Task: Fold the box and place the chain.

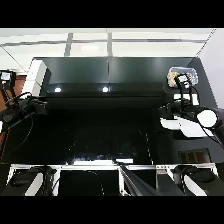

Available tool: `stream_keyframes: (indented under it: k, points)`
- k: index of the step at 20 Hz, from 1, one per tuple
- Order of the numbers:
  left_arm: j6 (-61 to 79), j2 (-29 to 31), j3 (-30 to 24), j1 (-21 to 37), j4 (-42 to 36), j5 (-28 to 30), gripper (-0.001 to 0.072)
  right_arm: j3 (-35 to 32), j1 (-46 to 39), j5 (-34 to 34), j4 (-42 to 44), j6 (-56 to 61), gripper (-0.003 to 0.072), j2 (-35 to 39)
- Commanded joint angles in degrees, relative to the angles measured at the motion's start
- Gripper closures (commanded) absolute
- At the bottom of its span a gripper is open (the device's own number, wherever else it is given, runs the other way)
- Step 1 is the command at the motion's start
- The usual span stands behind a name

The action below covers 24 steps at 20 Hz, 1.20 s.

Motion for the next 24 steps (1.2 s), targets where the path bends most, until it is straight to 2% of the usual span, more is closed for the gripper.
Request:
stream_keyframes:
  k: [1,11,12,15,17,18,19,20,22,24]
  points:
    - [0.0,0.0,0.0,0.0,0.0,0.0,0.0684,0.0,0.0,0.0,0.0,0.0,0.0668,0.0]
    - [0.0,0.0,0.0,0.0,0.0,0.0,0.0684,0.0,0.0,-1.3,1.1,0.0,0.0668,-0.1]
    - [0.0,0.0,0.0,0.0,0.0,0.0,0.0684,0.0,0.2,-6.6,2.5,0.0,0.0668,-0.4]
    - [-0.1,0.0,0.0,0.0,-1.7,1.0,0.0684,0.0,0.1,-22.0,14.2,0.0,0.0667,-0.5]
    - [-0.1,0.0,0.0,0.0,-4.9,6.1,0.0684,0.0,0.1,-30.0,18.1,0.0,0.0666,-0.5]
    - [-0.1,0.0,0.0,0.0,-4.9,8.5,0.0684,0.0,0.0,-31.9,18.4,0.0,0.0623,-0.5]
    - [-0.3,0.0,0.0,0.0,-5.4,10.2,0.0684,0.0,-0.7,-31.7,17.9,0.0,0.0259,-0.5]
    - [-0.3,0.0,0.0,0.0,-6.0,11.9,0.0684,0.0,-1.9,-30.6,16.6,-0.2,-0.0015,-0.7]
    - [-0.4,0.0,0.0,-0.1,-7.8,16.7,0.0684,0.0,-7.1,-25.0,13.6,-0.2,-0.0016,-1.0]
    - [-0.4,0.0,0.0,-0.1,-12.3,17.7,0.0684,0.9,-17.4,-19.9,11.6,1.1,-0.0015,-2.7]
